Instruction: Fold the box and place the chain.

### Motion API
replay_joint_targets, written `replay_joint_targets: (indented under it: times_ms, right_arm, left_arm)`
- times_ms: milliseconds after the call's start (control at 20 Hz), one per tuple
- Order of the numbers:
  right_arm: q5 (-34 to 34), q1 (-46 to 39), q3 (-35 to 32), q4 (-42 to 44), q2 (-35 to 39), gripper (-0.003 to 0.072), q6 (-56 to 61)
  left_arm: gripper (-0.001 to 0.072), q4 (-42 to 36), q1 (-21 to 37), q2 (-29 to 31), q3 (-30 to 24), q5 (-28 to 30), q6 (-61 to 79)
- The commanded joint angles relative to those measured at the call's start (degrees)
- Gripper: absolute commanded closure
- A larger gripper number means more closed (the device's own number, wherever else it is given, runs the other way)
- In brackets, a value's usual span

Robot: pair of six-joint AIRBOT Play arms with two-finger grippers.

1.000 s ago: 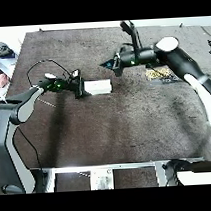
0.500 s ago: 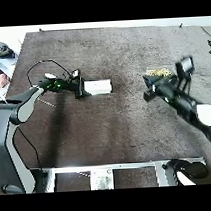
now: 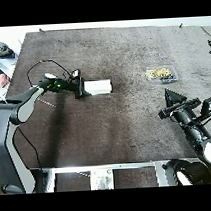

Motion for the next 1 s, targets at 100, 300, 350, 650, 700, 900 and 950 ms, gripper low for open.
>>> replay_joint_targets:
  times_ms: [100,300,350,650,700,900,950]
  right_arm:
    - [-2.2,0.0,-1.6,-0.2,2.0,0.0698,0.0]
    - [-2.2,0.0,-1.6,-0.2,2.0,0.0697,0.0]
    - [-2.2,0.0,-1.6,-0.2,2.0,0.0697,0.0]
    - [-2.2,0.0,-1.6,-0.2,2.0,0.0697,0.0]
    - [-2.2,0.0,-1.6,-0.2,2.0,0.0697,0.0]
    - [-2.2,0.0,-1.6,-0.2,2.0,0.0697,0.0]
    - [-2.2,0.0,-1.6,-0.2,2.0,0.0697,0.0]
  left_arm:
    - [0.0433,0.0,0.0,0.0,0.0,0.0,0.0]
    - [0.0434,0.0,0.0,0.0,0.0,0.0,0.0]
    - [0.0434,0.0,0.0,0.0,0.0,0.0,0.0]
    - [0.0435,0.0,0.0,0.0,0.0,0.0,0.0]
    - [0.0436,0.0,0.0,0.0,0.0,-0.3,0.0]
    - [0.0701,-3.5,0.2,0.9,0.0,-3.5,-2.8]
    - [0.0701,-4.6,0.2,1.8,0.1,-3.4,-3.1]
